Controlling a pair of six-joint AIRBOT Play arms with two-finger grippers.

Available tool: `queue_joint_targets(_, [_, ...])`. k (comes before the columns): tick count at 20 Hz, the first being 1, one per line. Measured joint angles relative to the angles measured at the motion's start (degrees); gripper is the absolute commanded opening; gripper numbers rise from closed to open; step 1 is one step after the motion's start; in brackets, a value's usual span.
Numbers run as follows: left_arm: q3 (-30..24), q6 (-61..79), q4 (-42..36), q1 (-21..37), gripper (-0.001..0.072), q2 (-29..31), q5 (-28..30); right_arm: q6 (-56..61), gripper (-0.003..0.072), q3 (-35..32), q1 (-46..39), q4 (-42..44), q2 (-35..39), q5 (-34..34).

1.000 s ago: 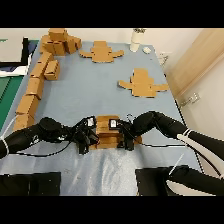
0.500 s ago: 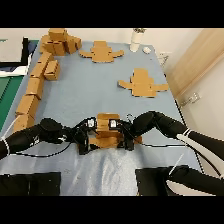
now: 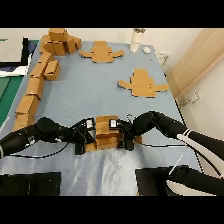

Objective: Fold the box.

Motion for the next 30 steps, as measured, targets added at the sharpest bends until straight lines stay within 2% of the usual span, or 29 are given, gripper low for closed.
queue_joint_targets(5, [0.35,-20.41,14.82,0.90,0.0017,10.86,-1.09,-0.02,0.0501,-0.02,0.00,0.00,0.00,0.00])
queue_joint_targets(8, [0.59,-47.28,25.07,2.43,0.0017,18.75,-2.14,-0.04,0.0501,0.00,0.00,0.00,0.00,-0.02])
queue_joint_targets(12, [-0.83,-86.36,37.22,7.89,0.0017,23.65,-10.80,-0.07,0.0502,-0.02,0.00,0.00,0.00,0.00])
queue_joint_targets(14, [-2.40,-95.93,37.81,8.85,0.0017,23.32,-12.74,-0.07,0.0501,0.00,0.00,-0.02,0.00,-0.02])
queue_joint_targets(18, [-4.50,-104.21,35.78,6.88,0.0016,18.49,-10.34,-0.04,0.0502,0.00,0.00,-0.02,0.00,-0.02])
queue_joint_targets(24, [-4.81,-106.44,29.16,-1.97,0.0016,8.98,-1.77,-0.07,0.0502,0.00,0.00,-0.02,0.00,-0.02])
queue_joint_targets(30, [-4.37,-106.18,24.06,-6.49,0.0016,6.51,2.38,-0.04,0.0501,0.00,0.00,-0.02,0.00,-0.02])
